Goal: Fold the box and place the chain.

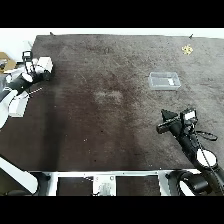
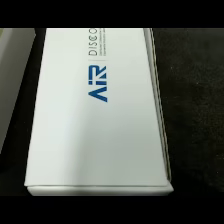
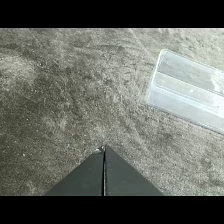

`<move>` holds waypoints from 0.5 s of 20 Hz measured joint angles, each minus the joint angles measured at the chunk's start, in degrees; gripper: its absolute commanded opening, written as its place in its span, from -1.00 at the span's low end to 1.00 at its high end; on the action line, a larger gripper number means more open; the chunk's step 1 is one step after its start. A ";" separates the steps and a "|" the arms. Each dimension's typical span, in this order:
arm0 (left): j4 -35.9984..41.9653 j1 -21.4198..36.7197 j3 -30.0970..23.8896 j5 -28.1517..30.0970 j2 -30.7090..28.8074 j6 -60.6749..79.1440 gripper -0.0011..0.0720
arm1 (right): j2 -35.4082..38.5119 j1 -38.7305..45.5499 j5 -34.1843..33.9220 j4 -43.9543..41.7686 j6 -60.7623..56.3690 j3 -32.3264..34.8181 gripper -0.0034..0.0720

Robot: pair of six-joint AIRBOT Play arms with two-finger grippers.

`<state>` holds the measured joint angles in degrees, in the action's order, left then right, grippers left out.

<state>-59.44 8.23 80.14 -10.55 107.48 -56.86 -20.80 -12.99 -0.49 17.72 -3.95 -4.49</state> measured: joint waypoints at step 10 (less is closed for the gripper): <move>0.42 0.00 0.85 3.74 3.10 1.60 -0.94 | 0.00 0.00 0.00 0.00 0.00 0.00 -0.90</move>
